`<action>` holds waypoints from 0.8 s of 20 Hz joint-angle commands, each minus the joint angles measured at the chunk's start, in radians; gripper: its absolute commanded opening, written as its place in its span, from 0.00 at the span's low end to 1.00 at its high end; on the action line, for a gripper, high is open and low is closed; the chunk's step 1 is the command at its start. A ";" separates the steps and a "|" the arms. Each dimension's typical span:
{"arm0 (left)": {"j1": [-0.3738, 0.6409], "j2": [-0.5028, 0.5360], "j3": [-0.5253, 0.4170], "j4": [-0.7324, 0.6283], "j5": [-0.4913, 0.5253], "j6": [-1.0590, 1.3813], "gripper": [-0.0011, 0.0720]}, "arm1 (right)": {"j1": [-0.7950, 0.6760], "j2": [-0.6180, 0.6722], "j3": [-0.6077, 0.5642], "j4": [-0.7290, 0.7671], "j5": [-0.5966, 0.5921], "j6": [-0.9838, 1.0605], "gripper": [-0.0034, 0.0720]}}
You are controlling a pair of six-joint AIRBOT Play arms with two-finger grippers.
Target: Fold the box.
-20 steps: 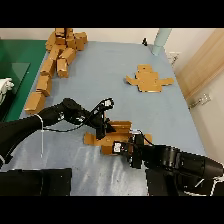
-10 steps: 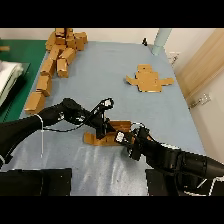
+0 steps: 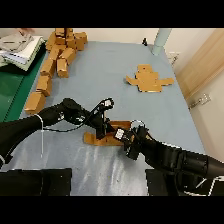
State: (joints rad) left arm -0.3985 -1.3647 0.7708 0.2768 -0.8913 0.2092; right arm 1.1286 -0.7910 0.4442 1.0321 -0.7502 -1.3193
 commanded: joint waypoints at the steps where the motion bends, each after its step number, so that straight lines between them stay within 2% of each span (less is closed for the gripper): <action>1: 0.000 0.001 0.001 0.000 0.000 0.000 0.03 | -0.018 0.000 0.007 0.004 -0.023 -0.002 0.84; 3: 0.000 0.001 0.001 0.000 0.000 0.000 0.03 | -0.052 0.000 0.007 0.008 -0.025 -0.008 0.84; 4: 0.000 0.001 0.001 0.000 0.000 0.000 0.03 | -0.071 0.001 0.007 0.021 -0.021 -0.042 1.00; 7: 0.000 0.001 0.001 0.000 0.000 0.000 0.03 | -0.117 0.001 0.008 0.137 0.017 -0.236 1.00; 13: 0.000 0.001 0.001 0.000 0.000 0.000 0.03 | -0.213 0.001 0.010 0.249 0.100 -0.492 1.00; 16: 0.000 0.001 0.001 0.000 0.000 0.000 0.03 | -0.330 0.000 0.010 0.521 0.123 -0.802 1.00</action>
State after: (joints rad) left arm -0.3985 -1.3647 0.7708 0.2764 -0.8909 0.2092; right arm 0.8810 -0.7910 0.4530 1.3331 -0.6601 -1.8435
